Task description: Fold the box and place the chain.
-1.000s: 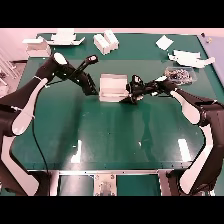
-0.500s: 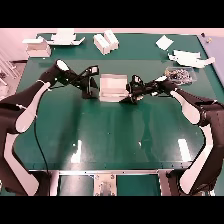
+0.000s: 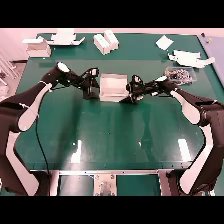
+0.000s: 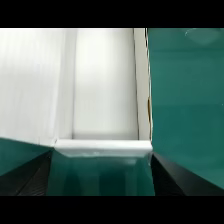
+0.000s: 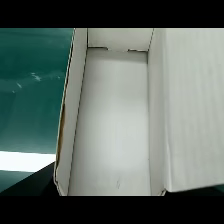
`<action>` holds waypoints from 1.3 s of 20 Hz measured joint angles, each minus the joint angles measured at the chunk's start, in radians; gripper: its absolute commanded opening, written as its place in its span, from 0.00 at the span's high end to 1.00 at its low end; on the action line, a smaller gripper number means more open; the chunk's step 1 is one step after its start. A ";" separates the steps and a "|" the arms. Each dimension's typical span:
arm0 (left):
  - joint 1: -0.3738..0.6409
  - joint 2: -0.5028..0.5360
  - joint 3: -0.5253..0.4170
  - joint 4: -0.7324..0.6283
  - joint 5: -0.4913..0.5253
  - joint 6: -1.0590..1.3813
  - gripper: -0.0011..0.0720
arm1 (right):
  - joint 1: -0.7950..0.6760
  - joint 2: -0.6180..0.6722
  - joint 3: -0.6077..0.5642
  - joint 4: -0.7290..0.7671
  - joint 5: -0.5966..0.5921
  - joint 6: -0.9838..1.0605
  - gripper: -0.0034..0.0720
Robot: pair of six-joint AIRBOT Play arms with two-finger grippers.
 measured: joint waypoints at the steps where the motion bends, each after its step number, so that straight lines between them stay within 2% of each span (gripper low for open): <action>1: 0.000 -0.001 0.000 -0.011 0.000 0.007 0.00 | 0.000 0.000 0.000 0.000 0.000 0.000 0.28; 19: 0.000 -0.115 0.000 -0.167 -0.019 0.082 0.00 | 0.000 0.000 0.000 -0.001 0.001 -0.001 0.28; 26: -0.001 -0.127 0.000 -0.201 -0.007 0.110 0.02 | 0.000 0.000 0.000 -0.001 0.001 -0.001 0.28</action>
